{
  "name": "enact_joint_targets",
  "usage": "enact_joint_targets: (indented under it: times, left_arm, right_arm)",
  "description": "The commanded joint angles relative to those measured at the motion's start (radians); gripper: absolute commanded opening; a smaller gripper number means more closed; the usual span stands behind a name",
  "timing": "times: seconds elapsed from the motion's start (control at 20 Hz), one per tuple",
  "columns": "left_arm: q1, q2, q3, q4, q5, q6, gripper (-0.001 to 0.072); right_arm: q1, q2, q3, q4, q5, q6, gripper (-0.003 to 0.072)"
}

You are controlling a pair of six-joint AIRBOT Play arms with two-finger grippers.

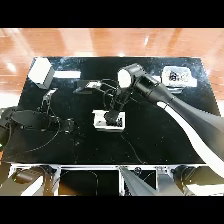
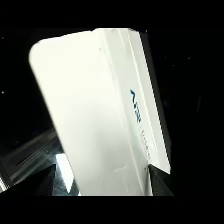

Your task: Fold the box and place the chain.

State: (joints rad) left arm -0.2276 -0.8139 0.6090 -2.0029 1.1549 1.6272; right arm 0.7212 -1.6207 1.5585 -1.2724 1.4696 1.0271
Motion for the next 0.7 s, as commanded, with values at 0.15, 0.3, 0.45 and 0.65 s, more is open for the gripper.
enact_joint_targets:
  times: [0.15, 0.3, 0.45, 0.65]
  left_arm:
    - [0.001, -0.001, 0.001, 0.0, -0.034, -0.002, 0.0592]
    - [0.001, -0.001, 0.001, -0.001, -0.035, -0.008, 0.0592]
    - [0.001, -0.001, 0.001, -0.003, -0.035, -0.008, 0.0592]
    - [0.001, -0.001, 0.001, -0.004, -0.033, -0.009, 0.0592]
  right_arm:
    - [-0.04, 0.072, 0.108, 0.0, -0.023, 0.036, 0.0677]
    - [-0.127, 0.052, 0.113, 0.0, -0.079, 0.05, 0.0676]
    - [-0.167, -0.028, 0.105, 0.029, -0.016, 0.023, 0.0676]
    - [-0.127, -0.052, 0.009, 0.122, 0.045, -0.004, 0.0675]
